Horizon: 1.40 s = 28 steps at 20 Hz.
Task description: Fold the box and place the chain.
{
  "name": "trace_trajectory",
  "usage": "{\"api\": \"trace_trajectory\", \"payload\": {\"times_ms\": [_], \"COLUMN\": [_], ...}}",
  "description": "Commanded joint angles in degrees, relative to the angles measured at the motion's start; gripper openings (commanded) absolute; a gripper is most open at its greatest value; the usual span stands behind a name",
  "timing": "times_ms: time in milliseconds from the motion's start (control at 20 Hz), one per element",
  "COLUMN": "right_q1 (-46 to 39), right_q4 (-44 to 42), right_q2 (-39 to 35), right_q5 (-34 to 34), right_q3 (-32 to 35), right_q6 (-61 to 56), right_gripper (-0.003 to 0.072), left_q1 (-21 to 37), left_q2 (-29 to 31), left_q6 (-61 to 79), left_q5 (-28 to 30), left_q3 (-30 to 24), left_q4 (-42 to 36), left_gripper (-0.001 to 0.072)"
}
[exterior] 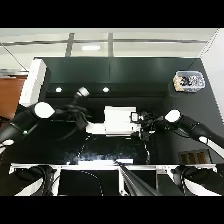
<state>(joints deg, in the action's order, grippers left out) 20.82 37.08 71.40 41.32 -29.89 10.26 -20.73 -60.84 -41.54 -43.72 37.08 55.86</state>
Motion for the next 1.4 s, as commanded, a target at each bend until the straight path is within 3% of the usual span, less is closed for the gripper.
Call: {"api": "trace_trajectory", "payload": {"times_ms": [0, 100, 200, 450, 550, 850, 1000, 1050, 1200, 1250, 1350], "right_q1": [0.00, 0.00, 0.00, 0.00, 0.00, 0.00, 0.00, 0.00, 0.00, 0.00, 0.02], "right_q4": [0.00, 0.00, 0.00, 0.00, 0.00, 0.00, 0.00, 0.00, 0.00, 0.00, 0.00], "right_q2": [0.00, 0.00, 0.00, 0.00, 0.00, 0.00, 0.00, 0.00, 0.00, 0.00, 0.00], "right_q5": [0.00, 0.00, 0.00, 0.00, 0.00, 0.00, 0.00, 0.00, 0.00, 0.00, 0.00], "right_q3": [0.02, 0.02, 0.02, 0.02, 0.02, 0.02, 0.02, 0.02, 0.02, 0.02, 0.02], "right_q6": [0.02, 0.02, 0.02, 0.00, 0.02, 0.00, 0.00, 0.00, 0.00, 0.00, 0.00], "right_gripper": [0.0232, 0.0233, 0.0232, 0.0232, 0.0232, 0.0232, 0.0232, 0.0232, 0.0233, 0.0232, 0.0233], "left_q1": [9.81, 12.70, 14.03, 12.22, 10.23, 5.81, 6.19, 6.32, 6.10, 5.75, 4.20], "left_q2": [0.61, -2.10, -5.55, -18.29, -21.42, -20.83, -16.92, -14.95, -10.25, -9.27, -9.03], "left_q6": [-27.61, -34.69, -44.30, -28.72, -24.55, -22.36, -19.26, -17.94, -15.41, -15.41, -15.45], "left_q5": [-10.91, -14.43, -14.40, -17.20, -18.01, -14.82, -14.73, -14.71, -14.58, -14.38, -13.99], "left_q3": [-0.07, -0.28, -0.90, -1.11, -1.11, -0.98, -0.96, -0.96, -0.98, -0.96, -0.96], "left_q4": [6.67, 6.45, 3.58, -17.99, -23.28, -23.98, -23.91, -23.91, -24.00, -24.22, -25.09], "left_gripper": [0.0027, 0.0027, 0.0027, 0.0026, 0.0026, 0.0026, 0.0030, 0.0115, 0.0522, 0.0613, 0.0652]}}
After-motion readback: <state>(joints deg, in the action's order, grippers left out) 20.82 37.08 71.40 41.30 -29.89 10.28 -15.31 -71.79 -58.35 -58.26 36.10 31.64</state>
